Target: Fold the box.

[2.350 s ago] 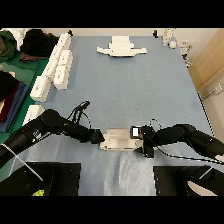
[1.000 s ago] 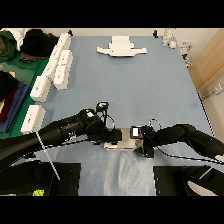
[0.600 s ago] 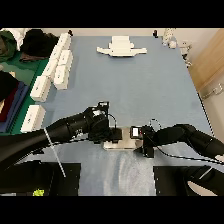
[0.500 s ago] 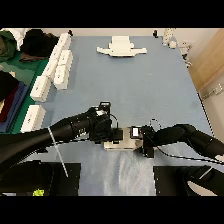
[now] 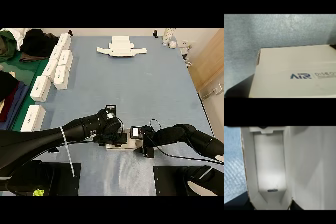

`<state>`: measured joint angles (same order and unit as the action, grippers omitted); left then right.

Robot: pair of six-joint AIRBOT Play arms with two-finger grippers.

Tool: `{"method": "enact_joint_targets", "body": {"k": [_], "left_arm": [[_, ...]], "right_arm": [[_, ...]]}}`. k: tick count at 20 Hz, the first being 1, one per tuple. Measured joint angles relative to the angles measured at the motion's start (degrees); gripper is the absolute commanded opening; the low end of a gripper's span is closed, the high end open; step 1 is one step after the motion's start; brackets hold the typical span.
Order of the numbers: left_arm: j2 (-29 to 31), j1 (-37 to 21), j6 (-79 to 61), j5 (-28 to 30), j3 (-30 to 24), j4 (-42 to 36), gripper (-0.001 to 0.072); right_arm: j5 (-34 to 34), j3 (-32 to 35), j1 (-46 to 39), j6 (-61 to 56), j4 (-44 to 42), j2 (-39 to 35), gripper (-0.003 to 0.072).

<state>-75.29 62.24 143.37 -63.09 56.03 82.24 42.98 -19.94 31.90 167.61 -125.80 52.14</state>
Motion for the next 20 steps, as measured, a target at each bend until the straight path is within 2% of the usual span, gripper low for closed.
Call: {"method": "enact_joint_targets", "body": {"k": [11,13,20], "left_arm": [[-2.95,0.17,0.44,-0.17,0.39,2.01,0.0402],[-3.45,0.17,0.68,-0.46,0.39,2.40,0.0019],[-3.91,0.15,1.16,-0.92,0.46,3.32,0.0018]], "right_arm": [[0.00,0.00,0.00,-0.02,0.00,0.00,0.0507],[0.00,0.00,0.00,0.00,0.00,0.00,0.0507],[0.00,0.00,-0.04,-0.04,0.04,0.00,0.0507]]}}
